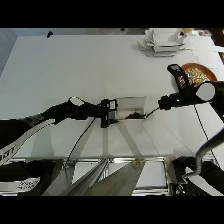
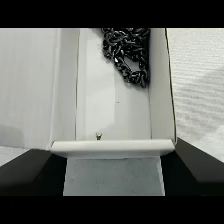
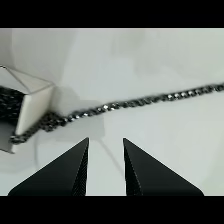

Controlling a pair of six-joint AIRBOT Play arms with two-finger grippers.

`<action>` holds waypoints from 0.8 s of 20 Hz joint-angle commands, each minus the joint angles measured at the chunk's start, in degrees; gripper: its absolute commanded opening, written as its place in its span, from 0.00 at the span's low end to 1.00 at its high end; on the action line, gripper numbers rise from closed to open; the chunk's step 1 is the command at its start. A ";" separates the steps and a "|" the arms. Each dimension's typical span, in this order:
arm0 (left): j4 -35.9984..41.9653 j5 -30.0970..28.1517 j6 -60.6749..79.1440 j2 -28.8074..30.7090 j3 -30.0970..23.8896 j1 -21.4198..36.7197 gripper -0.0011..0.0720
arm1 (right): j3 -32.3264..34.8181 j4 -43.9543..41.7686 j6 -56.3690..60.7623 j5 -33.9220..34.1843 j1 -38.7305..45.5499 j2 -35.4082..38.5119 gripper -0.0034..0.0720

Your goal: Fold the box and place the chain.

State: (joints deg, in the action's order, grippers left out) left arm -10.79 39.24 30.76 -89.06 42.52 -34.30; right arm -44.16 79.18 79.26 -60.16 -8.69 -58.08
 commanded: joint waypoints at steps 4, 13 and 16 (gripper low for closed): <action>0.00 0.00 0.00 -0.02 0.00 0.00 0.04 | 2.86 6.60 8.20 4.00 0.66 -5.18 0.33; 0.00 0.00 0.00 -0.02 0.00 0.00 0.04 | 2.86 6.23 8.17 8.39 0.66 -11.32 0.52; 0.00 0.00 0.00 -0.02 0.00 0.00 0.04 | 2.86 5.88 8.15 10.71 0.66 -11.47 0.52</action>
